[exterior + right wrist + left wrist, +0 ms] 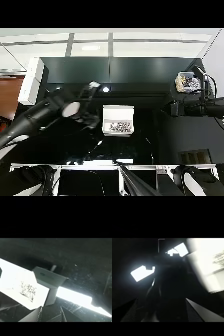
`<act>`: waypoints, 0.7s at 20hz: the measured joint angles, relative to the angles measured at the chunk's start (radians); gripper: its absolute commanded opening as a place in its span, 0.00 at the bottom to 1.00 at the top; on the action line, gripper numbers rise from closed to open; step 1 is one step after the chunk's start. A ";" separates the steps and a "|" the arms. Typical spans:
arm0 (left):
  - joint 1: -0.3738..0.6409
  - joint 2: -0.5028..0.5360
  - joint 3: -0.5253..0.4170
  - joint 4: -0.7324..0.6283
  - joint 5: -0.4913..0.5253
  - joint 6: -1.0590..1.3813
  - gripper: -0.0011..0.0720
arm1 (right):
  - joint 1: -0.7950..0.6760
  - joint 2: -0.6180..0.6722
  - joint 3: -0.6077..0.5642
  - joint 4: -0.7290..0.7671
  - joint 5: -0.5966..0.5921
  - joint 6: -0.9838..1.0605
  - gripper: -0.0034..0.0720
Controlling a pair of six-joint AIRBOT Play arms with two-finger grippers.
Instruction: Fold the box and place the chain.
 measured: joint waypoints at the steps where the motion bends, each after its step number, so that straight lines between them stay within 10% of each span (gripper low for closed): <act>1: 0.069 0.040 -0.069 -0.039 0.042 0.054 0.99 | 0.000 0.000 0.000 0.000 0.000 0.006 0.42; 8: 0.449 0.058 -0.369 -0.815 0.185 0.888 0.99 | 0.000 0.000 0.000 0.000 -0.052 0.051 0.42; 14: 0.387 0.002 -0.394 -0.926 0.222 1.625 0.99 | 0.000 0.000 0.000 -0.001 -0.082 0.065 0.42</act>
